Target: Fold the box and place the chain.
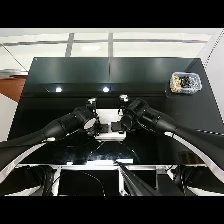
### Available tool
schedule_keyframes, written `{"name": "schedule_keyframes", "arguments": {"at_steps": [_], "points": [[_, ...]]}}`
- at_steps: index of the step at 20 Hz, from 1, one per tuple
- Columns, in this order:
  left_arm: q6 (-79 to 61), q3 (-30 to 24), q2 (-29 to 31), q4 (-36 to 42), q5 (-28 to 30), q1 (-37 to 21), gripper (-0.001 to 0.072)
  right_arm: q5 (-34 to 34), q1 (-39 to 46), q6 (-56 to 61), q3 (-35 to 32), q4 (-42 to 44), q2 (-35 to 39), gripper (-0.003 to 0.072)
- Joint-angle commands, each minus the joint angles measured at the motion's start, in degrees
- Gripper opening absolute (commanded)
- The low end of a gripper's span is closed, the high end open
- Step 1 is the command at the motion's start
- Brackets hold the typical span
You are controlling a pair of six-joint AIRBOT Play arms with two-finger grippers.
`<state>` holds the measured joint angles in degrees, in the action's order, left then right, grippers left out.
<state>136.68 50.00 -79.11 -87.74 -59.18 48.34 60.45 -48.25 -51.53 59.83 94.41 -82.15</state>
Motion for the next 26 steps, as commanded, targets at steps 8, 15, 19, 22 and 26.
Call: {"name": "schedule_keyframes", "arguments": {"at_steps": [8,15,19,22,26], "points": [[0.00,0.00,-0.02,0.17,0.17,-0.04,0.0028,1.53,-0.09,2.05,0.22,0.04,-2.29,0.0241],[0.00,0.00,-0.02,0.17,0.17,-0.04,0.0029,1.03,-0.09,2.05,0.22,0.04,-3.63,0.0241],[0.02,0.00,-0.02,0.17,0.17,-0.04,0.0028,0.20,-0.09,2.05,0.22,0.07,-3.78,0.0241],[0.02,0.00,-0.02,0.20,0.17,-0.04,0.0028,0.22,-0.09,2.05,0.22,0.07,-3.78,0.0240],[0.02,0.00,-0.02,0.20,0.17,-0.04,0.0028,0.15,-0.09,2.01,0.22,1.16,-3.78,0.0110]]}}
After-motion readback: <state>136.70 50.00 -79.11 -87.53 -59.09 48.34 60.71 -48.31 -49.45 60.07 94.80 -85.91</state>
